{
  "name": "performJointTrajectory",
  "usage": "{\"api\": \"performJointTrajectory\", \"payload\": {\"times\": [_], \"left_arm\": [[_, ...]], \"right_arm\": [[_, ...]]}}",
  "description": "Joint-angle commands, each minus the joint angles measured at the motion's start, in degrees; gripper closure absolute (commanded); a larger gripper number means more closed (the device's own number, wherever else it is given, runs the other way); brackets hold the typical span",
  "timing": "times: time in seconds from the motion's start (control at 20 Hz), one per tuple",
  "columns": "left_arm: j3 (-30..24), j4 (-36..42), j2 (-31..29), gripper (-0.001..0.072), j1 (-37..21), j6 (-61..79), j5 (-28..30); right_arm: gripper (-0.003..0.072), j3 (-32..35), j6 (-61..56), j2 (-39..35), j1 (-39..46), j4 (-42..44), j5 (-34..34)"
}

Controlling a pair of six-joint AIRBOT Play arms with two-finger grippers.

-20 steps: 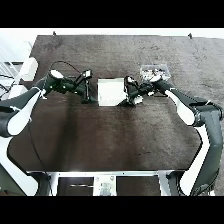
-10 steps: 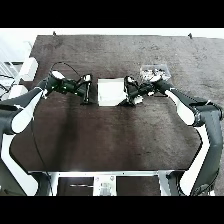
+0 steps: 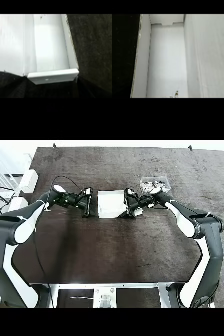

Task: Fold the box and place the chain.

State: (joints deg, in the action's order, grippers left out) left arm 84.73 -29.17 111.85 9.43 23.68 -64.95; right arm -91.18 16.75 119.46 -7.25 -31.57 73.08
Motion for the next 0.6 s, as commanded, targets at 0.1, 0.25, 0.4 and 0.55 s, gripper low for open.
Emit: {"api": "performJointTrajectory", "payload": {"times": [0.1, 0.25, 0.4, 0.55], "left_arm": [[0.0, 3.1, 1.7, -0.0011, 0.2, 1.8, -0.1], [0.0, 4.8, 2.5, -0.0011, 0.2, 1.9, -0.1], [0.0, 5.4, 2.8, -0.0011, 0.7, 1.9, 0.3], [0.0, 5.2, 2.8, -0.0011, 2.3, 2.4, 2.1]], "right_arm": [[0.0098, 0.0, 0.0, 0.0, 0.0, 0.0, 0.0], [0.0098, 0.0, 0.0, 0.0, 0.0, 0.0, 0.0], [0.0098, 0.0, 0.0, 0.0, 0.0, 0.0, 0.0], [0.0098, 0.0, 0.0, 0.0, 0.0, 0.0, 0.0]]}}
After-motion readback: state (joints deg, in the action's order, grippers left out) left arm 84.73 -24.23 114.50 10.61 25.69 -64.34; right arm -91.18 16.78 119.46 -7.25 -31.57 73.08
